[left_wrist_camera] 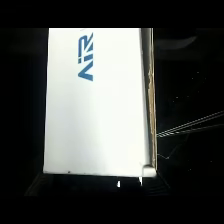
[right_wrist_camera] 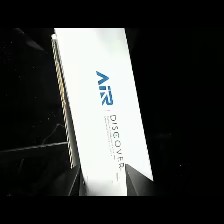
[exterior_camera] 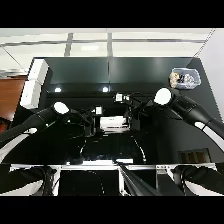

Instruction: Fold the box and place the chain.

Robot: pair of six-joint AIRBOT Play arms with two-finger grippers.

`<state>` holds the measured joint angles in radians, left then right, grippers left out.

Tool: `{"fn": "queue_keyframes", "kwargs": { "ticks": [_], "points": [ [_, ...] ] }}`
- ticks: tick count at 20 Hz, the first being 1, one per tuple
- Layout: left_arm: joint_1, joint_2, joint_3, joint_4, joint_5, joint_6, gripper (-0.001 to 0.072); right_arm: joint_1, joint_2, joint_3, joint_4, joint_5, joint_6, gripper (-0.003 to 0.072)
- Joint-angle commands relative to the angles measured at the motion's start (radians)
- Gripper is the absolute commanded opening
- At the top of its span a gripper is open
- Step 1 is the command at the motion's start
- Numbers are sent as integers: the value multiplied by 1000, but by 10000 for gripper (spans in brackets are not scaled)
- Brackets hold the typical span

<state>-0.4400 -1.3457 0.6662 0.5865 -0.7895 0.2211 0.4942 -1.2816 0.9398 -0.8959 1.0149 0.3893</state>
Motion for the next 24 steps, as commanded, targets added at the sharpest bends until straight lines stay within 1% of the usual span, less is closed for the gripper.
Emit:
{"fn": "queue_keyframes", "kwargs": {
  "ticks": [1, 6, 7, 8, 16, 18, 19, 20, 21, 22, 23, 24],
  "points": [
    [-1, 0, 0, 0, 1, 0, 275, 0, -1, -12, 6, 1, 0, 305],
    [-1, 0, 0, 0, 1, 0, 275, 0, -1, -31, 6, 10, 8, 307],
    [-1, 0, 0, 0, 1, 0, 275, 0, -1, -31, 6, 13, 8, 323],
    [-1, 0, 0, 0, 1, 0, 275, 0, -1, -31, 5, 13, 15, 400],
    [-1, 0, 0, 0, 1, 0, 275, 0, 3, -32, 5, 22, 27, 388],
    [-1, 0, 0, 0, 0, -1, 275, -13, 36, -17, 5, 50, 126, 388],
    [-1, 0, 0, 0, 0, -1, 276, -32, 58, -5, 5, 83, 228, 388],
    [-1, 0, 0, 0, 1, -1, 277, -58, 79, -4, 3, 123, 319, 388],
    [-1, 0, 0, 0, 1, -1, 276, -101, 85, -7, -3, 196, 394, 385],
    [-1, 0, 0, 0, 1, -1, 277, -144, 84, -21, 12, 259, 451, 258],
    [-1, 0, 0, 0, 1, -1, 276, -189, 84, -45, 67, 319, 458, -4],
    [-1, 0, 0, 0, 0, -1, 276, -224, 84, -75, 148, 348, 458, 11]
  ]
}}
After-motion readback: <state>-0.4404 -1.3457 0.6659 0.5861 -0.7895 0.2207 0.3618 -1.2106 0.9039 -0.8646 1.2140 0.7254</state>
